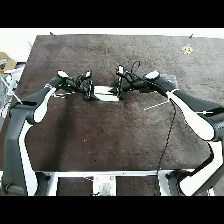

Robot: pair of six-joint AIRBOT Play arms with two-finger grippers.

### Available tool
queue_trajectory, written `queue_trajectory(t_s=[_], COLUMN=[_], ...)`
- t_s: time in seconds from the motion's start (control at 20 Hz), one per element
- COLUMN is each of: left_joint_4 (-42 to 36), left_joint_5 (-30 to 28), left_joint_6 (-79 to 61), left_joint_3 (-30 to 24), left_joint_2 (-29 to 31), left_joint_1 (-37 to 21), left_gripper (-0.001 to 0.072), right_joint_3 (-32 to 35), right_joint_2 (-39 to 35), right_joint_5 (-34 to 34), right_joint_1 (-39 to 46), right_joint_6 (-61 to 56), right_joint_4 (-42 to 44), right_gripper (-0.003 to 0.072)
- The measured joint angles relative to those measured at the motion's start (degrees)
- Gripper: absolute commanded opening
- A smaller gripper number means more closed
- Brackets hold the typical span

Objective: Fold the box and place the chain.

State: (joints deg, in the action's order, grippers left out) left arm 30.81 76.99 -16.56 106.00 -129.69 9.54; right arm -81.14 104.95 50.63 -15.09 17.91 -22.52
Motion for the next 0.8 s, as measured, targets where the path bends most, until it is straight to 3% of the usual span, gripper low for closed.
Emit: queue_trajectory(t_s=[0.4, 0.6, 0.65, 0.7, 0.8], left_joint_4=[0.0, 0.0, 0.0, 0.0, 0.0], left_joint_5=[0.0, 0.0, 0.0, 0.0, 0.0], left_joint_6=[-0.1, 0.0, 0.0, 0.0, 0.0], left_joint_3=[0.0, 0.0, 0.0, 0.0, 0.0], left_joint_2=[0.0, 0.0, 0.0, 0.0, 0.0], left_joint_1=[0.0, 0.0, 0.0, 0.0, 0.0], left_gripper=[0.0415, 0.0415, 0.0415, 0.0415, 0.0416], right_joint_3=[0.1, 0.1, 0.0, 0.0, 0.1], right_joint_2=[0.0, -0.9, -1.2, -1.4, -1.4], right_joint_5=[3.1, 7.3, 7.5, 7.6, 6.7], right_joint_1=[0.1, 0.8, 0.9, 1.1, 0.9], right_joint_6=[-5.2, -5.7, -5.7, -5.4, -4.3], right_joint_4=[-6.0, -2.1, 1.0, 3.5, 6.6], right_gripper=[0.0267, 0.0255, 0.0104, 0.0002, 0.0002])
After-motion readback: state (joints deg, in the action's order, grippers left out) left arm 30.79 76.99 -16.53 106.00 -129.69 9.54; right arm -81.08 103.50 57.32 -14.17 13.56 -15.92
